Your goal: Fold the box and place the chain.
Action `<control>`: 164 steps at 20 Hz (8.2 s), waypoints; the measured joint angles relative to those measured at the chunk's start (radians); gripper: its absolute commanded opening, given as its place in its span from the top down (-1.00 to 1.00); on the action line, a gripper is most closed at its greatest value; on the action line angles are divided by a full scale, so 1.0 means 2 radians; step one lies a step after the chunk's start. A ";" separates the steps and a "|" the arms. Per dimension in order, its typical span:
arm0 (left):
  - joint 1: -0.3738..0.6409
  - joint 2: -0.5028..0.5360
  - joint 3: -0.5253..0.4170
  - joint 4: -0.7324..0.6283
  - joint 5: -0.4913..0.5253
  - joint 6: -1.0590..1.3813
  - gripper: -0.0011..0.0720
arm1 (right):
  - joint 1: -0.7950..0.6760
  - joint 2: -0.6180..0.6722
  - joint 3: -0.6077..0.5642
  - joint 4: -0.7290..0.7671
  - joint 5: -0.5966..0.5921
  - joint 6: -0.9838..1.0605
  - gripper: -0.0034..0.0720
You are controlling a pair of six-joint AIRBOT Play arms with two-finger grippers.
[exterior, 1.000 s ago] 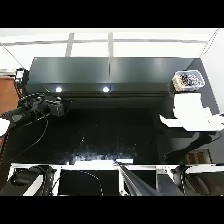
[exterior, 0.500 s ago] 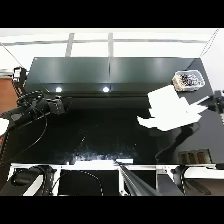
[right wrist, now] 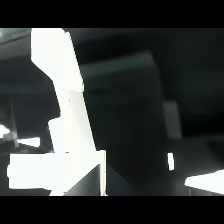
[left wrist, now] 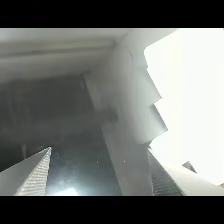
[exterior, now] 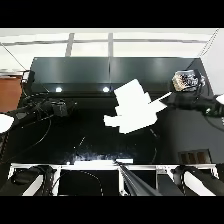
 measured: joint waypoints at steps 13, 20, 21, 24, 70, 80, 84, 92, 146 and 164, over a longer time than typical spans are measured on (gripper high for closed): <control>-0.003 -0.241 0.011 -0.217 -0.093 0.106 -0.96 | 0.177 0.146 -0.179 0.122 -0.146 -0.138 0.88; -0.028 -0.393 0.077 -0.265 -0.186 0.200 -0.96 | 0.186 0.150 -0.184 0.126 -0.140 -0.142 0.88; -0.031 -0.407 0.086 -0.269 -0.207 0.213 -0.96 | 0.186 0.150 -0.184 0.126 -0.138 -0.142 0.88; -0.039 -0.440 0.103 -0.271 -0.258 0.250 -0.95 | 0.187 0.150 -0.184 0.126 -0.137 -0.143 0.88; -0.178 -0.376 0.146 -0.069 -0.115 0.589 0.89 | 0.315 0.140 -0.146 -0.200 -0.084 -0.274 -0.84; -0.178 -0.377 0.146 -0.064 -0.119 0.588 0.90 | 0.396 0.098 -0.152 -0.209 -0.096 -0.311 -0.84; -0.178 -0.377 0.146 -0.064 -0.124 0.579 0.90 | 0.427 0.079 -0.152 -0.192 -0.126 -0.323 -0.84; -0.178 -0.377 0.146 -0.064 -0.126 0.563 0.90 | 0.471 0.057 -0.150 -0.148 -0.221 -0.324 -0.84; -0.209 -0.356 0.146 -0.024 -0.102 0.562 0.90 | 0.306 0.002 -0.109 0.000 -0.111 -0.532 -0.84; -0.209 -0.356 0.146 -0.025 -0.098 0.561 0.89 | 0.331 -0.057 -0.109 -0.011 -0.141 -0.551 -0.84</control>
